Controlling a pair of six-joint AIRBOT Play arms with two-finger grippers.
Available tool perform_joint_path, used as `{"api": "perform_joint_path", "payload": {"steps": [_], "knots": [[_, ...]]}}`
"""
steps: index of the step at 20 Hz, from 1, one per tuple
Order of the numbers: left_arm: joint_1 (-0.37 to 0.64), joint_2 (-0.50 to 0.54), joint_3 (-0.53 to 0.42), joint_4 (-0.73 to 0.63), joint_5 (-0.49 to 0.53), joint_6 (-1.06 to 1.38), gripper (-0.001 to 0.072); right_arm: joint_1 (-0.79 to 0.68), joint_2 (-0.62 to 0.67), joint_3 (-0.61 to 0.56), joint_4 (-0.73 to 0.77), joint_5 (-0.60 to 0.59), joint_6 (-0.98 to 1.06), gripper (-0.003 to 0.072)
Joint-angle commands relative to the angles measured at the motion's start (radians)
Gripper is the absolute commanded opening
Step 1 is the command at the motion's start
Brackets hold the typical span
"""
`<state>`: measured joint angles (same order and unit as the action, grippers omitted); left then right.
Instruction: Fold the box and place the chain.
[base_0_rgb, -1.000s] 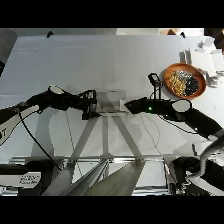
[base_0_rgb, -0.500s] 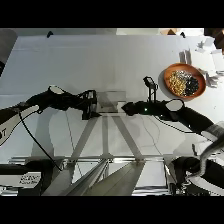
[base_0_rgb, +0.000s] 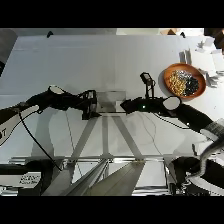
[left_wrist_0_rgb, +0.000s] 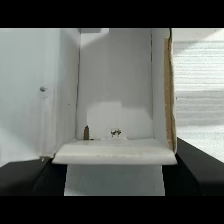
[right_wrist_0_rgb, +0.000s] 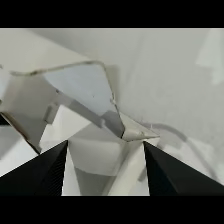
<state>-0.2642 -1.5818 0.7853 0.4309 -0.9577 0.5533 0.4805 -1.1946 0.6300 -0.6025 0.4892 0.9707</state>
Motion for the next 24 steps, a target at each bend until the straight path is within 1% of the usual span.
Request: {"api": "perform_joint_path", "payload": {"steps": [1, 4, 6, 9, 11, 13, 15, 17, 19, 22, 24], "knots": [[0.0, 0.0, 0.0, 0.0, 0.0, 0.0, 0.0276, 0.042, -0.002, 0.032, -0.276, -0.026, 0.231, 0.0535], [0.0, 0.0, 0.0, 0.0, 0.0, 0.0, 0.0276, 0.063, -0.002, 0.043, -0.433, -0.027, 0.405, 0.0535], [0.0, 0.0, 0.0, 0.0, 0.0, 0.0, 0.0276, 0.082, -0.009, 0.045, -0.5, -0.032, 0.502, 0.0535], [0.0, 0.0, 0.0, 0.0, 0.0, 0.0, 0.0276, 0.105, -0.063, 0.091, -0.5, -0.012, 0.578, 0.0535], [0.0, 0.0, 0.0, 0.0, 0.0, 0.0, 0.0276, 0.116, -0.103, 0.148, -0.499, 0.031, 0.616, 0.0536], [0.0, 0.0, 0.0, 0.0, 0.0, 0.0, 0.0276, 0.119, -0.114, 0.188, -0.499, 0.071, 0.666, 0.0536], [0.0, 0.0, 0.0, 0.0, 0.0, 0.0, 0.0276, 0.119, -0.114, 0.199, -0.499, 0.093, 0.738, 0.0536], [0.0, 0.0, 0.0, 0.0, 0.0, 0.0, 0.0276, 0.119, -0.115, 0.199, -0.501, 0.127, 0.763, 0.0536], [0.0, 0.0, 0.0, 0.0, 0.0, 0.0, 0.0276, 0.119, -0.115, 0.199, -0.546, 0.152, 0.764, 0.0536], [0.0, 0.0, 0.0, 0.0, 0.0, 0.0, 0.0276, 0.119, -0.119, 0.199, -0.653, 0.158, 0.838, 0.0536], [0.0, 0.0, 0.0, 0.0, 0.0, 0.0, 0.0276, 0.119, -0.129, 0.199, -0.684, 0.158, 0.862, 0.0534]]}}
